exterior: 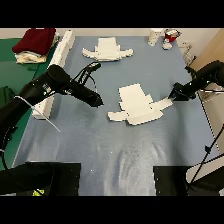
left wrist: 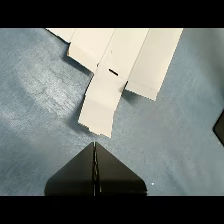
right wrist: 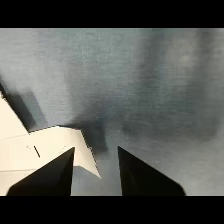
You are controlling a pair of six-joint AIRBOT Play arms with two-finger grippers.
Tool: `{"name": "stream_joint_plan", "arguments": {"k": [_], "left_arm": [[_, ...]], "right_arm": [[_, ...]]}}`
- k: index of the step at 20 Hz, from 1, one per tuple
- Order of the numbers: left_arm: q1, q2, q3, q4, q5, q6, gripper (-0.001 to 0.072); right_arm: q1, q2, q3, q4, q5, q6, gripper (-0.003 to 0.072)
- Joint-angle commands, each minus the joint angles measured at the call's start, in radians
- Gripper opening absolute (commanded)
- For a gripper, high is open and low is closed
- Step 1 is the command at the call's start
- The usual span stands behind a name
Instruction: Fold the box.
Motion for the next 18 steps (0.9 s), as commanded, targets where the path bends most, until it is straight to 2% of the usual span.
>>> {"name": "stream_joint_plan", "arguments": {"k": [1,3,5,6,8,10,13,15,18], "left_arm": [[0.001,-0.001,0.001,0.000,0.000,0.000,0.0012],[0.001,-0.001,0.001,0.000,0.000,0.000,0.0012],[0.001,-0.001,0.001,0.000,0.000,0.000,0.0013],[0.001,-0.001,0.001,0.000,0.000,0.000,0.0012],[0.001,-0.001,0.001,0.000,0.000,0.000,0.0012],[0.001,-0.001,0.001,0.000,0.000,0.000,0.0012],[0.001,-0.001,0.001,0.000,0.000,0.000,0.0012],[0.001,-0.001,0.001,0.000,0.000,0.000,0.0012],[0.001,-0.001,0.001,0.000,0.000,0.000,0.0013]], "right_arm": [[0.011,-0.066,0.016,0.061,-0.069,-0.070,0.0368],[0.033,-0.064,0.017,0.101,-0.096,-0.116,0.0368],[0.062,-0.064,0.017,0.108,-0.141,-0.130,0.0263],[0.077,-0.064,0.017,0.108,-0.163,-0.136,0.0262],[0.102,-0.063,0.017,0.109,-0.204,-0.138,0.0002],[0.127,-0.058,0.016,0.121,-0.237,-0.136,0.0001],[0.185,0.003,-0.010,0.135,-0.209,-0.136,0.0001],[0.232,0.080,-0.060,0.137,-0.130,-0.134,0.0001],[0.303,0.244,-0.212,0.139,0.005,-0.078,0.0000]]}}
